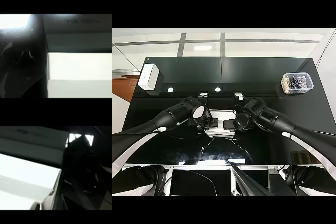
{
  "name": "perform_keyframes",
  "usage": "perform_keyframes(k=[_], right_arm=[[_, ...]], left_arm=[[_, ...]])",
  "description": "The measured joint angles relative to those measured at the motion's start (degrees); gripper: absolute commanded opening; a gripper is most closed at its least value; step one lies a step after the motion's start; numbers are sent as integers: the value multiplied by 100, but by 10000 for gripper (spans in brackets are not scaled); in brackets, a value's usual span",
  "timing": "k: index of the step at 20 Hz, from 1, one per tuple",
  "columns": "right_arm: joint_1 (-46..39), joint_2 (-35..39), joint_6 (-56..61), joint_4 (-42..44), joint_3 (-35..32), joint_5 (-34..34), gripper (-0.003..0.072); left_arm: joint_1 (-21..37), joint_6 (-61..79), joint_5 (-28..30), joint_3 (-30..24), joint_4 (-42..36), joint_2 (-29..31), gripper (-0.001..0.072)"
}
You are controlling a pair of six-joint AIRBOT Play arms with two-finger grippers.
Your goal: Fold the box and place the chain.
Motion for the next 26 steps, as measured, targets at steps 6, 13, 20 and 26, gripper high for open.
perform_keyframes(k=[6, 13, 20, 26], right_arm=[[173, -205, 573, -179, 94, -48, 204], [203, -286, 874, -485, 291, -122, 204], [203, -673, 960, -551, 649, -350, 203], [203, -800, 979, -573, 750, -522, 203]], left_arm=[[0, -2, -57, -2, -2, 0, 26], [0, -2, -70, -2, -2, 0, 25], [0, -2, -79, -2, -2, 0, 25], [0, -4, -81, 0, -2, 0, 25]])
